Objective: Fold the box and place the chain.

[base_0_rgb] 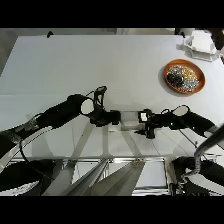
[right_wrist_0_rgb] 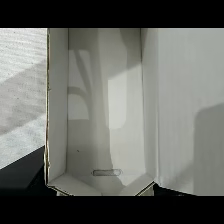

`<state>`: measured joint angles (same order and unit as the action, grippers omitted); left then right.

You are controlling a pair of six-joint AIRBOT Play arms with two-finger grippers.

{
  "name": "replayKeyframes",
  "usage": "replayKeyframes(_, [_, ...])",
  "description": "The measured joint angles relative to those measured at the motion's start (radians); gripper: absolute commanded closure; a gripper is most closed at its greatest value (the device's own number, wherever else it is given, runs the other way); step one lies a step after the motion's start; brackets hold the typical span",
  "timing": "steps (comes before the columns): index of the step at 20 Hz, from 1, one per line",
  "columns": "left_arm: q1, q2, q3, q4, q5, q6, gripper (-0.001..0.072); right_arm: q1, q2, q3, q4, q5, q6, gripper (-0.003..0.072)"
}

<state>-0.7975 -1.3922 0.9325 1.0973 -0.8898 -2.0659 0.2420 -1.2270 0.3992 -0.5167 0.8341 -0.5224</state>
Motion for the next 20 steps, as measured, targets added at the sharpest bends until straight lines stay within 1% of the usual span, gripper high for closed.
replayKeyframes(3, [-0.016, -0.024, 0.045, 0.058, -0.055, -0.057, 0.0193, 0.000, 0.000, 0.000, 0.000, 0.000, 0.000, 0.0270])
replayKeyframes(8, [-0.037, -0.036, 0.071, 0.131, -0.127, -0.145, 0.0193, 0.000, 0.000, 0.000, 0.000, 0.000, 0.000, 0.0270])
replayKeyframes(14, [-0.069, -0.049, 0.077, 0.151, -0.129, -0.224, 0.0197, 0.000, 0.000, 0.000, 0.000, 0.000, 0.000, 0.0270])
replayKeyframes(16, [-0.081, -0.054, 0.077, 0.153, -0.127, -0.243, 0.0220, 0.000, 0.000, 0.000, 0.000, 0.000, 0.000, 0.0270])
replayKeyframes(19, [-0.100, -0.058, 0.077, 0.159, -0.116, -0.262, 0.0228, 0.000, 0.000, 0.000, 0.000, 0.000, 0.000, 0.0270])
replayKeyframes(20, [-0.103, -0.058, 0.077, 0.163, -0.110, -0.269, 0.0256, 0.000, 0.000, 0.000, 0.000, 0.000, 0.000, 0.0270])
